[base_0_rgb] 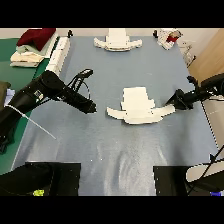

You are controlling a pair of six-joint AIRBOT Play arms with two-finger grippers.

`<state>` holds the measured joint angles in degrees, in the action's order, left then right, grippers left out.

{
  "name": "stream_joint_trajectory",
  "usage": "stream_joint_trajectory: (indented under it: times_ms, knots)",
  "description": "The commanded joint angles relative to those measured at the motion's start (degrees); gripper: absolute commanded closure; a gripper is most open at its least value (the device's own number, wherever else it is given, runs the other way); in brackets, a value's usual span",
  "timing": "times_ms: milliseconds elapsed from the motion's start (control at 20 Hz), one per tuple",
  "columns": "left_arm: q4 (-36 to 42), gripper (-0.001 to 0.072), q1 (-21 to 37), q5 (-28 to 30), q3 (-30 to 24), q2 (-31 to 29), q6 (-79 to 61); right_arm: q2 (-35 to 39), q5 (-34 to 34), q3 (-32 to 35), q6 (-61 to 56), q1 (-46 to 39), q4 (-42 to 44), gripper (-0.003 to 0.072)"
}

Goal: Fold the box.

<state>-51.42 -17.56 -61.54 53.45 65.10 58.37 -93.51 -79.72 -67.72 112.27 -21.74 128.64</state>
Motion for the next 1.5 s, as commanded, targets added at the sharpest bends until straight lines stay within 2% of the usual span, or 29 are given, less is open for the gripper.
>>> stream_joint_trajectory:
  times_ms: [0,100,150,200,250,300,450,550,650,850,1000,1250,1450]
  knots:
    - [0.02,0.0698,0.02,0.00,0.00,0.00,0.00,-0.98,-2.67,-0.26,2.03,1.84,0.61,0.0410]
    - [0.02,0.0698,0.02,0.00,0.00,0.00,0.00,-0.98,-3.32,-0.28,1.99,3.15,0.68,0.0410]
    - [0.02,0.0698,0.02,0.00,0.00,0.00,0.00,-0.96,-3.34,-0.28,1.95,3.65,0.70,0.0439]
    - [0.00,0.0698,0.02,0.00,0.00,0.00,0.00,-0.92,-3.39,-0.28,1.95,4.13,0.79,0.0588]
    - [0.02,0.0698,0.02,0.02,0.00,0.00,0.00,-0.79,-3.61,-0.28,1.88,4.63,0.83,0.0656]
    - [0.02,0.0698,0.02,0.00,0.00,0.00,0.00,-0.55,-4.04,-0.26,1.92,5.11,0.81,0.0681]
    - [0.02,0.0698,0.02,0.02,0.00,0.00,0.00,1.55,-5.46,0.20,2.01,7.02,0.90,0.0681]
    - [0.02,0.0698,0.04,0.02,0.00,0.00,0.00,5.22,-3.85,3.34,2.51,8.63,1.22,0.0682]
    - [0.04,0.0698,0.02,0.07,0.00,0.00,-0.02,10.56,0.04,9.57,3.02,10.62,1.49,0.0682]
    - [0.09,0.0698,0.02,1.49,0.00,0.00,-0.02,23.52,10.73,26.18,3.37,14.29,4.04,0.0683]
    - [0.24,0.0698,0.02,1.53,0.00,0.00,0.00,31.74,18.18,35.74,3.28,19.89,5.60,0.0683]
    - [2.34,0.0698,0.02,1.55,0.00,0.00,0.02,41.81,30.71,43.39,0.48,30.67,5.75,0.0683]
    - [2.34,0.0696,1.14,1.53,0.00,0.79,0.17,47.65,34.10,46.47,-2.97,33.18,5.70,0.0683]
